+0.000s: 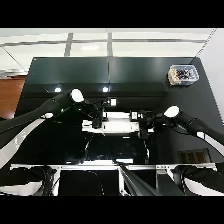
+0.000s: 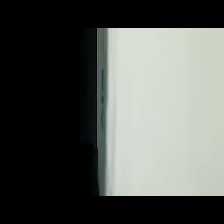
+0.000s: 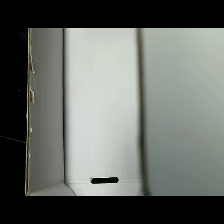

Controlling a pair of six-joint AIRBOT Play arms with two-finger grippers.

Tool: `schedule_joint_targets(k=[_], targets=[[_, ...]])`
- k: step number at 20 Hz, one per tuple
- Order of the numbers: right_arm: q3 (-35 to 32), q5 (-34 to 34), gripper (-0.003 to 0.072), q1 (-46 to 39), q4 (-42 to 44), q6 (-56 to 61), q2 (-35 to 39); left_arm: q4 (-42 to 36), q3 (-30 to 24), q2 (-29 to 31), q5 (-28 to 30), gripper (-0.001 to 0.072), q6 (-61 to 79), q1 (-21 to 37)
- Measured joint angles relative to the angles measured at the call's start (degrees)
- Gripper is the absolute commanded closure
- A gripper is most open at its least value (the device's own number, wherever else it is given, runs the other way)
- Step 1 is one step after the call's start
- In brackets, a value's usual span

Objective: Fold the box and place the chain.

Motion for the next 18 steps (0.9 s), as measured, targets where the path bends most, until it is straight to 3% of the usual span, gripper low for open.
schedule_joint_targets(k=[18], targets=[[0.2, -1.9, -0.0019, 0.4, -2.5, 3.6, -0.4, 0.0, 0.0, 0.0, 0.0, 0.0683, 0.0, 0.0]])
